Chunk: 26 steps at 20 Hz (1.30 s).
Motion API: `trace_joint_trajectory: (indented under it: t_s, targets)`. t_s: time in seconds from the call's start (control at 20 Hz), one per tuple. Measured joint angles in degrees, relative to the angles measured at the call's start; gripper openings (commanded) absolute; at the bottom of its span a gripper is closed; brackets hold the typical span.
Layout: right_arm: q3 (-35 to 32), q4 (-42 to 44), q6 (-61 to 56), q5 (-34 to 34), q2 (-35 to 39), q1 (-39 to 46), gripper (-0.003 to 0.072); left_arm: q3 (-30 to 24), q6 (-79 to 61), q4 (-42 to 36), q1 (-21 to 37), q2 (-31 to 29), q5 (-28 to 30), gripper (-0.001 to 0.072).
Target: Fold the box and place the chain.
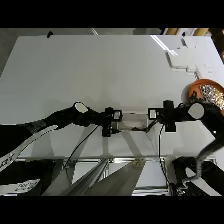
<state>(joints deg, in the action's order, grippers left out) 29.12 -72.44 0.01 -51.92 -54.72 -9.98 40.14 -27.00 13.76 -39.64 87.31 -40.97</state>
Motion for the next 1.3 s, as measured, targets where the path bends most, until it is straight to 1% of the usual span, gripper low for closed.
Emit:
trace_joint_trajectory:
  t_s: [0.15,0.4,0.8,0.95,1.0,1.05,1.1,1.15,1.3]
  targets:
    - [-0.2,2.4,4.9,0.7,-2.6,0.1,0.0179,0.0,0.0,0.0,0.0,0.0,0.0,0.0273]
    - [-0.3,3.9,9.3,0.9,-5.7,0.1,0.0182,0.0,0.0,0.0,0.0,0.0,0.0,0.0273]
    - [-0.9,4.4,11.8,0.7,-7.3,0.1,0.0177,0.0,0.0,0.0,0.0,0.0,0.0,0.0273]
    - [-1.1,4.5,12.0,1.5,-7.3,0.1,0.0151,0.0,0.0,0.0,0.0,0.0,0.0,0.0273]
    - [-1.2,4.3,12.0,2.4,-7.4,0.1,0.0123,0.0,0.0,0.0,0.0,0.0,0.0,0.0273]
    - [-1.3,4.4,12.1,2.5,-7.4,0.1,0.0077,0.0,0.0,0.0,0.0,0.0,0.0,0.0273]
    - [-1.3,4.5,12.0,2.6,-7.5,0.1,0.0073,0.0,0.0,0.0,0.0,0.0,0.0,0.0273]
    - [-1.4,4.5,12.1,2.6,-7.5,0.1,0.0036,0.0,0.0,0.0,0.0,0.0,0.0,0.0273]
    - [-1.4,4.5,12.1,2.9,-7.5,0.1,0.0017,0.0,0.0,0.0,0.0,0.0,0.0,0.0273]
